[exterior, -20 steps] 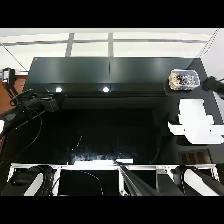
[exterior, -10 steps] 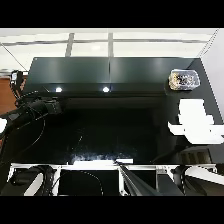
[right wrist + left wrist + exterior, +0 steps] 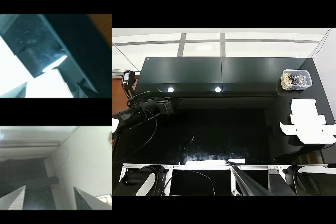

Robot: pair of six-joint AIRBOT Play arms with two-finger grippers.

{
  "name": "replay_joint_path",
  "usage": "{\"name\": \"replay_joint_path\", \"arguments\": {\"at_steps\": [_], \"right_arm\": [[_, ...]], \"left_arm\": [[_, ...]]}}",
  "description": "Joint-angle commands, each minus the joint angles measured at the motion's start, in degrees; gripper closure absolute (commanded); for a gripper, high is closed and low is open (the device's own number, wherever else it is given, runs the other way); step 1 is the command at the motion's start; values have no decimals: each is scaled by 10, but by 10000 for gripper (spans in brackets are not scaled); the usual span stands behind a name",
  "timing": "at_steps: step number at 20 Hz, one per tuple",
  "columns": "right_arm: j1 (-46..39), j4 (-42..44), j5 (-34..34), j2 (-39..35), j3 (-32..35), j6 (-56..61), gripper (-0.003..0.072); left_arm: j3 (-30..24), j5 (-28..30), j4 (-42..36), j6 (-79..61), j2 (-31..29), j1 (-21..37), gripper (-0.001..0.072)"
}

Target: Fold the box and place the chain.

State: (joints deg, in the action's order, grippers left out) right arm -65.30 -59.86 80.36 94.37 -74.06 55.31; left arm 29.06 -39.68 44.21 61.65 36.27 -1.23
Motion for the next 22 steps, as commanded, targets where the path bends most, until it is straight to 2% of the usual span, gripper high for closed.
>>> {"name": "replay_joint_path", "arguments": {"at_steps": [1, 3, 4, 6, 9, 12, 16, 19, 22], "right_arm": [[4, 26, 54, 31, -7, -20, 90], [4, 26, 58, 30, -8, -20, 472], [4, 26, 67, 30, -8, -21, 588], [5, 28, 96, 28, -8, -22, 670], [27, 40, 97, 4, 6, -22, 672], [80, 113, 77, -22, 49, -13, 673], [202, 168, 64, -45, 89, 5, 676], [318, 177, -59, -105, 146, 38, 676], [436, 259, -190, -188, 236, 26, 676]], "left_arm": [[0, 0, 0, 3, 0, 0, 6], [0, -1, 0, 4, 0, 0, 7], [0, -2, 0, 4, 0, 0, 7], [0, -11, 0, 3, 0, 0, 7], [0, -40, -2, 3, 0, 0, 8], [0, -73, -2, 3, 0, 0, 8], [0, -62, -3, 9, 2, 0, 9], [0, -58, -4, 18, 15, 0, 10], [0, -58, -19, 19, 38, -3, 9]]}}
